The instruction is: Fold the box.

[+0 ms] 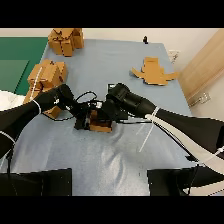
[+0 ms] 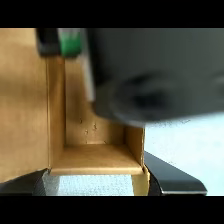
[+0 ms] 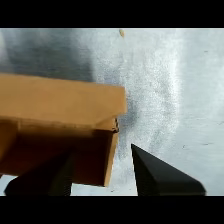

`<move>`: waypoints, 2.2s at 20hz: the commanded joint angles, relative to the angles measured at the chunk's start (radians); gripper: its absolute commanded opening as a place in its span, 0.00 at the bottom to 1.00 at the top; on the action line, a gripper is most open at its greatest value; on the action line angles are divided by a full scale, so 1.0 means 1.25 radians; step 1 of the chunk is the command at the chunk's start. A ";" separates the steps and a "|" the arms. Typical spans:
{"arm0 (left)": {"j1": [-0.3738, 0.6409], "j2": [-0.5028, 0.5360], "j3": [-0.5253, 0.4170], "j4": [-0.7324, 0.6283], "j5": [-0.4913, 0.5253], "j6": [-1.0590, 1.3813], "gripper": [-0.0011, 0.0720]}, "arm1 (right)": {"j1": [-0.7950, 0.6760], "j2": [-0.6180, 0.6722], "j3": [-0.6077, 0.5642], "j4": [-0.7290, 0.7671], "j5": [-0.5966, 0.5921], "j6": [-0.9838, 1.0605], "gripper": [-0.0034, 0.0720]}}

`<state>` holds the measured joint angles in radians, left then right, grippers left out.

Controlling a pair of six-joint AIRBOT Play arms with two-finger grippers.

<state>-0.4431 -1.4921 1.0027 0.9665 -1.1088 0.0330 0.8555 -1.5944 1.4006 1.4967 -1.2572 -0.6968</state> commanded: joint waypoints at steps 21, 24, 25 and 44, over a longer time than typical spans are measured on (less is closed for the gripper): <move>0.002 0.000 0.000 0.000 -0.002 -0.006 0.40 | -0.355 0.367 -0.556 0.611 0.297 -0.606 0.32; 0.001 0.000 0.000 0.000 -0.001 -0.006 0.40 | -0.376 0.367 -0.615 0.718 0.317 -0.718 0.36; 0.001 0.000 0.000 0.000 -0.001 -0.006 0.40 | -0.382 0.367 -0.625 0.770 0.317 -0.775 0.36; 0.002 0.000 0.000 0.000 0.002 -0.006 0.40 | -0.459 0.495 -0.664 0.711 0.323 -0.806 0.42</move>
<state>-0.4408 -1.4921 1.0027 0.9665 -1.1088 0.0250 0.3225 -1.0550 0.5949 2.5431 -0.8539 -1.8423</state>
